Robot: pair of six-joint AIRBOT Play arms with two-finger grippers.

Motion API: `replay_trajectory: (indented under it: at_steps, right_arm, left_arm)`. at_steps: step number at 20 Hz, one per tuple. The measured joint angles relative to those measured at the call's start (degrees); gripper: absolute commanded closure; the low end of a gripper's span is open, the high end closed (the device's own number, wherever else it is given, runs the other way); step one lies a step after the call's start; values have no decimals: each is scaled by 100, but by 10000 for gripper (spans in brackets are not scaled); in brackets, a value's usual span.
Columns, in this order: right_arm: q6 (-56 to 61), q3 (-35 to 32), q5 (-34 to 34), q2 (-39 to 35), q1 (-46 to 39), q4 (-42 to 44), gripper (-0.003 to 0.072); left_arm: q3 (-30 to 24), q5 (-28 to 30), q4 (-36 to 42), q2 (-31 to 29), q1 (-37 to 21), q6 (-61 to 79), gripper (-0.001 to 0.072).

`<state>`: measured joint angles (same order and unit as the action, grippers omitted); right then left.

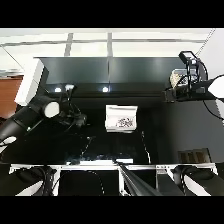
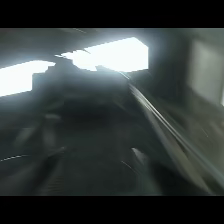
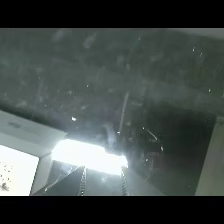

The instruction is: Fold the box and place the chain.

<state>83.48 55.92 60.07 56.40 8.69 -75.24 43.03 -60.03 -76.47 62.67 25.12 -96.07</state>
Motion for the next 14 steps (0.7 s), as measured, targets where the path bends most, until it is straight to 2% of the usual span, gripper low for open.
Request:
replay_trajectory:
  at_steps: [4,6,8,10,14]
  right_arm:
    - [2,-319,-260,9,0,-15,444]
    - [0,-516,-295,9,0,-17,444]
    - [2,-680,-323,9,0,-9,444]
    - [2,-807,-321,9,0,4,444]
    - [2,-905,-341,9,0,22,444]
  left_arm:
    - [-514,146,2483,122,-535,4572,-2]
    - [-645,529,3246,334,-463,6970,1]
    - [-645,763,3687,581,-284,8773,1]
    - [-544,981,3989,894,-177,9890,1]
    - [-317,1117,4315,1480,-127,10909,1]
